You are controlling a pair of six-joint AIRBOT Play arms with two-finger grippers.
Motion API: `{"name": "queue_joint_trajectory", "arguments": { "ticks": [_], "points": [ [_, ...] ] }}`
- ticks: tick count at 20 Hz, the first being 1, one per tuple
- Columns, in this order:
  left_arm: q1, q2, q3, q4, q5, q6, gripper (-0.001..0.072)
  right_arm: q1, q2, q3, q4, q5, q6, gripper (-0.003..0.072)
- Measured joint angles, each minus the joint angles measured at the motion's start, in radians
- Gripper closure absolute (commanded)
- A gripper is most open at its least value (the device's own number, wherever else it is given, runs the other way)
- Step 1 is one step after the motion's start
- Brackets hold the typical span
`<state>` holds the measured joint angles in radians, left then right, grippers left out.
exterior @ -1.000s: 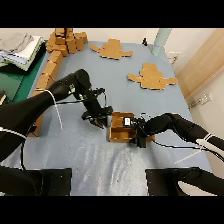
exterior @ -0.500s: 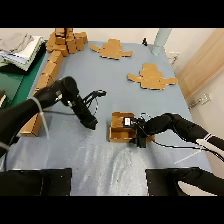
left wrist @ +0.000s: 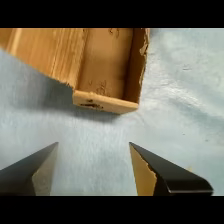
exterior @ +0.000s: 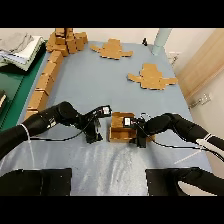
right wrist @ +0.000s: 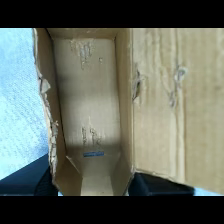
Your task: Fold the box.
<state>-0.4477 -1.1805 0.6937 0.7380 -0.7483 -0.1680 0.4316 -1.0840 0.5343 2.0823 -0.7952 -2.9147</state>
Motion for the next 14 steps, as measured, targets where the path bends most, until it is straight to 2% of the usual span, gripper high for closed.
{"name": "queue_joint_trajectory", "arguments": {
  "ticks": [4, 8, 14],
  "points": [
    [-0.012, -0.059, -0.027, -0.141, 0.089, 0.235, -0.0010, 0.000, 0.000, 0.000, 0.000, 0.000, 0.000, 0.0174],
    [-0.027, -0.094, -0.033, -0.237, 0.119, 0.346, -0.0010, 0.000, 0.000, 0.000, 0.000, 0.000, 0.000, 0.0174],
    [-0.070, -0.119, -0.035, -0.294, 0.158, 0.430, -0.0010, 0.000, 0.000, 0.000, -0.001, 0.000, 0.000, 0.0174]
  ]
}}
